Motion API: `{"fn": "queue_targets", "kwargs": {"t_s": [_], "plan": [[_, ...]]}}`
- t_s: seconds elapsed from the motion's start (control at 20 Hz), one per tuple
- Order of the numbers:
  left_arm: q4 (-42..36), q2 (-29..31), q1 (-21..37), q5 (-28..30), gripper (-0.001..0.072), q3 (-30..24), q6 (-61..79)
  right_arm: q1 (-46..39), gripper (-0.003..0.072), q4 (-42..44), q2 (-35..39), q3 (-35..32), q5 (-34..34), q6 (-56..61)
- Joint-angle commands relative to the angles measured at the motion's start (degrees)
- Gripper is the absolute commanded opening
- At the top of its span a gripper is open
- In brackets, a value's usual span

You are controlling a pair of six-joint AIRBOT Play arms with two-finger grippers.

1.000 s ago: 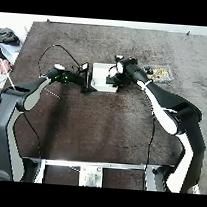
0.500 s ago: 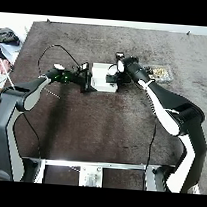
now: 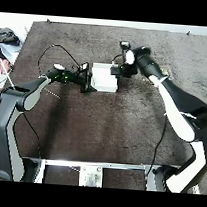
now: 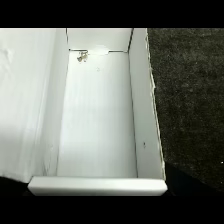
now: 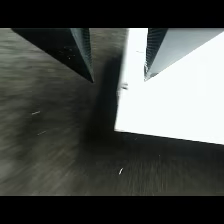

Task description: Fold the box and place the chain.

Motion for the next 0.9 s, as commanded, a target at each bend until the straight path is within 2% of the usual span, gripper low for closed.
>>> {"fn": "queue_targets", "kwargs": {"t_s": [0.0,0.05,0.1,0.3,0.5,0.6,0.7,0.8,0.85], "plan": [[0.0,0.0,0.0,0.0,0.0528,0.0,0.0,-4.1,0.0375,-2.9,5.8,0.0,-0.4,-5.7],[0.0,0.0,0.0,0.0,0.0528,0.0,0.0,-6.3,0.0373,-4.7,6.6,0.0,-0.9,-5.7],[0.0,0.0,0.0,0.0,0.0528,0.0,0.0,-8.9,0.0335,-5.7,7.0,0.0,-1.3,-5.8],[0.0,0.0,0.0,0.0,0.0528,0.0,0.0,-18.8,0.0335,-4.2,4.7,0.0,-2.1,-7.0],[0.0,0.0,0.0,0.0,0.0528,0.0,0.0,-24.1,0.0333,5.2,-1.0,0.0,-3.0,-14.1],[0.0,0.0,0.0,0.0,0.0528,0.0,0.0,-24.8,0.0332,5.8,-2.9,0.0,-4.1,-14.8],[0.0,0.0,0.0,0.0,0.0528,0.0,0.0,-24.9,0.0099,7.5,-4.0,0.0,-4.7,-17.7],[0.0,0.0,0.0,0.0,0.0528,0.0,0.0,-24.9,0.0129,9.3,-4.4,0.0,-5.6,-18.4],[0.0,0.0,0.0,0.0,0.0528,0.0,0.0,-24.9,0.0182,9.7,-4.6,0.0,-6.1,-18.6]]}}
